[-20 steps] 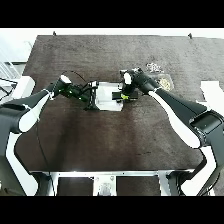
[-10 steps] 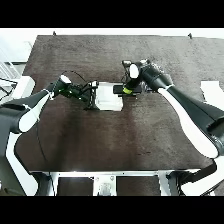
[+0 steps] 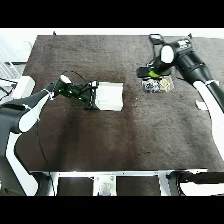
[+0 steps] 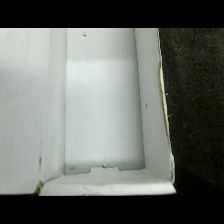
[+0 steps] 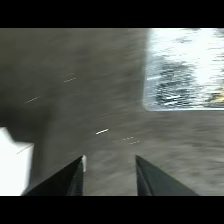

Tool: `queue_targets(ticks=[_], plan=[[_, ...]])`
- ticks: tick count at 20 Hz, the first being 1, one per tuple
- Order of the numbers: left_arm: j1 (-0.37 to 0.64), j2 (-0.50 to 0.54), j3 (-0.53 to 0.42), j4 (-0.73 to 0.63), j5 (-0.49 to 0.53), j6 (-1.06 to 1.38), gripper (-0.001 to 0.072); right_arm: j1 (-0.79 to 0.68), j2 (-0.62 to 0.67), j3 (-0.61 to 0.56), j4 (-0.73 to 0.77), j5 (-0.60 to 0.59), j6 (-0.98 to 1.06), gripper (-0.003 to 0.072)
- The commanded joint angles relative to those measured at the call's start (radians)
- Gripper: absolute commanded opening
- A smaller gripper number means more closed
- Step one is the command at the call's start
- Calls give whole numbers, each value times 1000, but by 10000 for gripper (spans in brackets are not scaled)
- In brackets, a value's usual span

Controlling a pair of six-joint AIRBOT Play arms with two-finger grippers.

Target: Fold the box and place the chain.

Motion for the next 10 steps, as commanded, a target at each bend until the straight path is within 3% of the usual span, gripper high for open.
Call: queue_targets(ticks=[1,4,10], plan=[[0,0,0,0,0,0,348,-140,12,-97,55,-165,-28,353],[0,0,0,0,0,0,348,-214,-11,-192,219,-349,-154,353],[0,0,0,0,0,0,347,-237,-136,-207,334,-426,-230,352]])
